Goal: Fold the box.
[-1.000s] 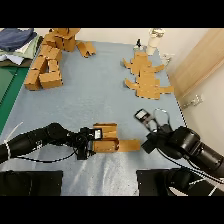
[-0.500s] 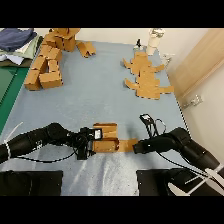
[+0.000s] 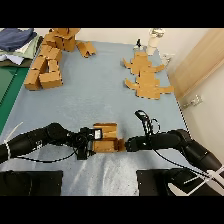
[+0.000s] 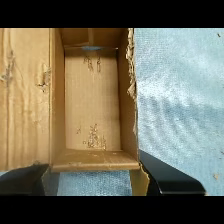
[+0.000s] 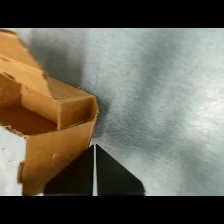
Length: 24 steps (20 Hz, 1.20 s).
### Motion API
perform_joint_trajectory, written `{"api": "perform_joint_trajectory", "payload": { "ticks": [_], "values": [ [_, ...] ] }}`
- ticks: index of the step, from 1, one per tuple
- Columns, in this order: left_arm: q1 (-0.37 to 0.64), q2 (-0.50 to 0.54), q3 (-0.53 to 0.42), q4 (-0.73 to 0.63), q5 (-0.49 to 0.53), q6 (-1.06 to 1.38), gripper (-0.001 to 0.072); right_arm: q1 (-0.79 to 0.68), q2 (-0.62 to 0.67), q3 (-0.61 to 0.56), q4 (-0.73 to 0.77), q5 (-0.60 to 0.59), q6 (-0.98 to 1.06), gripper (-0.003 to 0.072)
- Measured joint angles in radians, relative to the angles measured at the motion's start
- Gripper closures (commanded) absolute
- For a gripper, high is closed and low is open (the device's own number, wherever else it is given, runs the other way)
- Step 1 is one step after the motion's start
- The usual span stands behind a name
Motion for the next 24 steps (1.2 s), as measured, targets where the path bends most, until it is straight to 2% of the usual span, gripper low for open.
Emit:
{"api": "perform_joint_trajectory", "payload": {
  "ticks": [1,2,3,9,14,20,24],
  "values": [
    [0.000,0.000,0.000,0.000,0.000,0.000,0.0253,0.001,0.009,0.003,0.008,-0.002,-0.004,0.0372],
    [0.000,0.000,0.000,0.000,0.000,0.000,0.0253,0.002,0.016,0.009,0.017,-0.004,-0.006,0.0316],
    [0.000,0.000,0.000,0.000,0.000,0.000,0.0253,0.002,0.020,0.014,0.024,-0.005,-0.008,0.0309],
    [0.000,0.000,0.000,0.000,0.000,0.000,0.0253,0.005,0.011,0.030,0.055,-0.008,-0.013,0.0308],
    [0.000,0.000,0.000,0.000,0.000,0.000,0.0253,0.054,-0.079,0.072,0.060,-0.007,-0.012,0.0311],
    [0.000,0.000,0.000,0.000,0.000,0.000,0.0253,0.167,-0.264,0.247,-0.115,-0.066,0.229,0.0319],
    [0.000,0.000,0.000,0.000,0.000,0.000,0.0253,0.282,-0.389,0.365,-0.299,-0.151,0.492,0.0319]
  ]
}}
